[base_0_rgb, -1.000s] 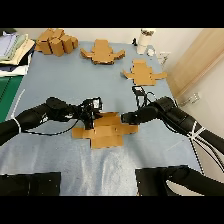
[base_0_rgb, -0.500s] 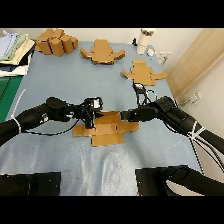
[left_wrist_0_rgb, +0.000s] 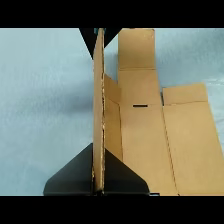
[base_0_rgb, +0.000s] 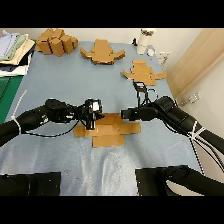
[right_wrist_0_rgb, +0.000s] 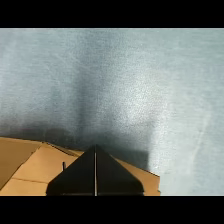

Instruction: Fold the box.

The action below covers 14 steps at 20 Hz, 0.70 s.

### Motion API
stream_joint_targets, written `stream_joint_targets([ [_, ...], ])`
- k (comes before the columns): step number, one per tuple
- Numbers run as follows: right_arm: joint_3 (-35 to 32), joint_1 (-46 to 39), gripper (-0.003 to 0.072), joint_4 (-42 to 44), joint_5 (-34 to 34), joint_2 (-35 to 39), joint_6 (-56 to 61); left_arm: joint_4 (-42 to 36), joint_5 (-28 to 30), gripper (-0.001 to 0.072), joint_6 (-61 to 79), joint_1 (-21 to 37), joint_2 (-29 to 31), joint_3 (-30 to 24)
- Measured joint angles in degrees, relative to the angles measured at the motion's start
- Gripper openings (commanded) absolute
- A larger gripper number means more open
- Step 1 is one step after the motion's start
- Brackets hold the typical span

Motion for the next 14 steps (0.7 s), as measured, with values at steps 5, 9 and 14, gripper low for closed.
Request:
stream_joint_targets([
  [5, 0.0, 0.0, 0.0006, -1.09, 1.44, -0.02, 1.01, -2.36, 1.68, 0.0011, 4.02, 0.0, -0.11, -0.26],
  [9, 0.0, 0.0, 0.0005, -1.6, 3.96, 0.0, 1.38, -3.26, 1.64, 0.0011, 5.07, 0.0, -1.05, -1.49],
  [14, 0.0, 0.0, 0.0005, -2.01, 5.44, -0.02, 1.4, -5.05, 0.79, 0.0011, 5.55, 0.0, -1.42, -3.19],
])
